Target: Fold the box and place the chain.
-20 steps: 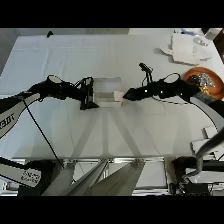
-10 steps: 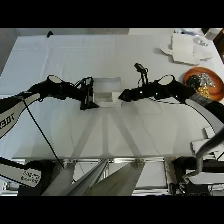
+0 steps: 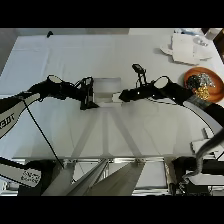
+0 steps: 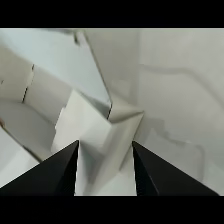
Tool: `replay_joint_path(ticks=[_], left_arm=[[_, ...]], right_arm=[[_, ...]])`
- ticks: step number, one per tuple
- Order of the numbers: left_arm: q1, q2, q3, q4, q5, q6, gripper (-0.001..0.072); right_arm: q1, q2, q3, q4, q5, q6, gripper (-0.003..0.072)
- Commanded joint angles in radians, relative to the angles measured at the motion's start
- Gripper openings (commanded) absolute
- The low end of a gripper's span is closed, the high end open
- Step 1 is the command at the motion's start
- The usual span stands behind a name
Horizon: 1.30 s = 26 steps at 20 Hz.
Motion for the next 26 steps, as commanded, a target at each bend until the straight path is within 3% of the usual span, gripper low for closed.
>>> replay_joint_path(ticks=[1, 7, 16, 22, 26], left_arm=[[0.000, 0.000, 0.001, 0.000, 0.000, 0.000, 0.0393], [0.000, 0.000, 0.001, 0.000, 0.000, 0.000, 0.0393], [0.000, 0.000, 0.001, 0.000, 0.000, 0.000, 0.0393], [0.000, 0.000, 0.001, 0.000, 0.000, 0.000, 0.0393], [0.000, 0.000, 0.000, 0.000, 0.000, 0.000, 0.0393]], right_arm=[[0.013, 0.008, 0.000, -0.011, -0.034, 0.038, 0.0335], [0.051, 0.016, 0.002, -0.091, -0.067, 0.048, 0.0334], [0.142, 0.021, 0.082, -0.648, -0.050, 0.555, 0.0333], [0.212, 0.019, 0.147, -0.858, 0.054, 0.786, 0.0331], [0.238, 0.005, 0.183, -0.877, 0.111, 0.853, 0.0326]])
